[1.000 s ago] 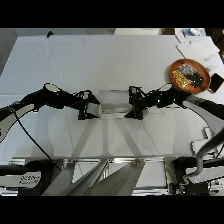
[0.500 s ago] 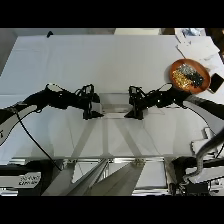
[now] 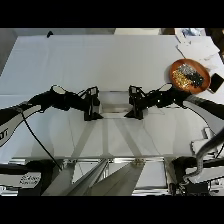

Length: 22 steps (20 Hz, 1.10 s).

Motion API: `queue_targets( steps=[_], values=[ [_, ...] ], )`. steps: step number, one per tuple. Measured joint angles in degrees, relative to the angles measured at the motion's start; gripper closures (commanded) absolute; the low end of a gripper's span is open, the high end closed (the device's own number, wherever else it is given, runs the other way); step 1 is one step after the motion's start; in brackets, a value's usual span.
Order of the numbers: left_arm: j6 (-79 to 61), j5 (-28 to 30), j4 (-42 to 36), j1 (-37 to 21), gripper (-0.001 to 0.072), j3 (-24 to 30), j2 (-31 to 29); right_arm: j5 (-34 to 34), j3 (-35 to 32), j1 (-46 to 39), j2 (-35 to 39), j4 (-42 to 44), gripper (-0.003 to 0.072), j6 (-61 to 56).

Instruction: Fold the box and place the chain.

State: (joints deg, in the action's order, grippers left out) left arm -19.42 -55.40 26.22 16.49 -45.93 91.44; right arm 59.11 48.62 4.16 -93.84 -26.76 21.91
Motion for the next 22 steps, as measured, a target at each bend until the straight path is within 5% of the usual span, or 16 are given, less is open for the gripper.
queue_targets(
  steps=[17, 18, 20, 22],
  values=[
    [-2.9, 3.9, -1.2, 3.3, 0.0088, -0.3, 0.1, 0.0, 0.0, 0.0, 0.0, 0.0, 0.0230, 0.0],
    [-2.9, 4.2, -1.1, 3.5, 0.0130, -0.3, 0.1, 0.0, 0.0, 0.0, 0.0, 0.0, 0.0230, 0.0],
    [-3.0, 4.8, -1.1, 3.7, 0.0423, -0.3, 0.1, -0.2, 0.1, 0.0, 0.0, 0.1, 0.0230, 0.1],
    [-2.9, 4.9, -0.9, 3.8, 0.0454, -0.3, 0.1, -0.2, 0.0, 0.0, 0.0, 0.0, 0.0230, 0.0]
  ],
)
